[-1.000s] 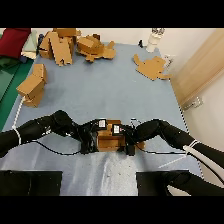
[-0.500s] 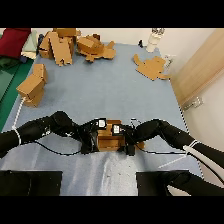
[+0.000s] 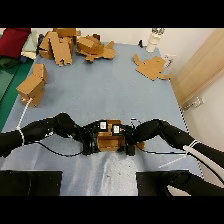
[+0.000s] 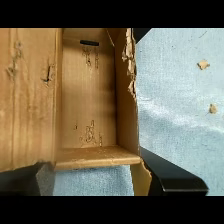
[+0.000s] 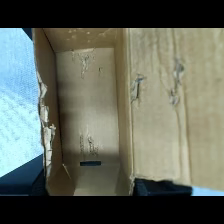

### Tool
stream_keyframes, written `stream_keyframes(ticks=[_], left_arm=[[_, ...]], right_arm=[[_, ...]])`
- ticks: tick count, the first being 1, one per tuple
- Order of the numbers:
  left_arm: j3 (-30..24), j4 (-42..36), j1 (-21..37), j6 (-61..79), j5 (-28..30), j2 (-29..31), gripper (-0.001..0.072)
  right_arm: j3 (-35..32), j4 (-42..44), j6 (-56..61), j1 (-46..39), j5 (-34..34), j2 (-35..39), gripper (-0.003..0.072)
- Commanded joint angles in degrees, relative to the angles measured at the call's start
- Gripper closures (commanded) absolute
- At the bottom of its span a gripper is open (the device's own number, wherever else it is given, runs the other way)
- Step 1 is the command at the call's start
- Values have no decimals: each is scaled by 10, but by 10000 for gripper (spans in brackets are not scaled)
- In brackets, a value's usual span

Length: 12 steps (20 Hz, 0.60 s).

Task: Fold the box.

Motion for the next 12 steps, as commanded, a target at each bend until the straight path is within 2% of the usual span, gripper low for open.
stream_keyframes(ticks=[1, 8, 9, 10, 12], left_arm=[[0, 14, 2, -7, 1, -6, 128], [0, 9, 1, -3, 1, -17, 147], [0, 10, 1, 1, 1, -17, 332], [0, 12, 1, 13, 1, -17, 376], [0, 12, 1, 15, 1, -17, 376]], right_arm=[[0, 0, 0, 0, 0, 0, 166], [0, 0, 0, 0, 0, 0, 165], [0, 0, 0, 0, 0, 0, 166], [0, 0, 0, 0, 0, 0, 166], [0, 0, 0, 0, 0, 0, 166]])
